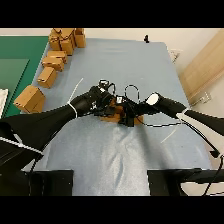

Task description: Fold the box.

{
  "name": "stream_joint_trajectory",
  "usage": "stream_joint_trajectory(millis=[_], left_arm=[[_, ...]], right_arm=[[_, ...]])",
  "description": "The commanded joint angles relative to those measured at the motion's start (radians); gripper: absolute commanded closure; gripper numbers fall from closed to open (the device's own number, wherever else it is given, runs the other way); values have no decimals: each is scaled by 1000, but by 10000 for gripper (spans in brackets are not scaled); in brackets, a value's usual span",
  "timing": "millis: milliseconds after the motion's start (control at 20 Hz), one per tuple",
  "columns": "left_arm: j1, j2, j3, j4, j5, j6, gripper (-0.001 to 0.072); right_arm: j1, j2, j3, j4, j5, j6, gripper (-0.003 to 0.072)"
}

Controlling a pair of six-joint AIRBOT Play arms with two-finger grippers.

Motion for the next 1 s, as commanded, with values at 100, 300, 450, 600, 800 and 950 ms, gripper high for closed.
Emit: stream_joint_trajectory(millis=[100,300,450,600,800,950], left_arm=[[1,31,4,8,-29,5,363],[2,55,4,20,-21,4,303],[2,55,4,26,-21,1,304],[2,55,4,41,-22,-5,366],[16,55,5,68,-21,-5,426],[39,55,5,64,13,-5,426]], right_arm=[[1,-1,0,0,1,0,278],[1,-1,0,0,2,0,278],[1,-1,0,0,2,0,278],[1,-1,0,0,2,0,278],[1,-1,0,0,2,0,278],[1,-1,0,0,2,0,278]])
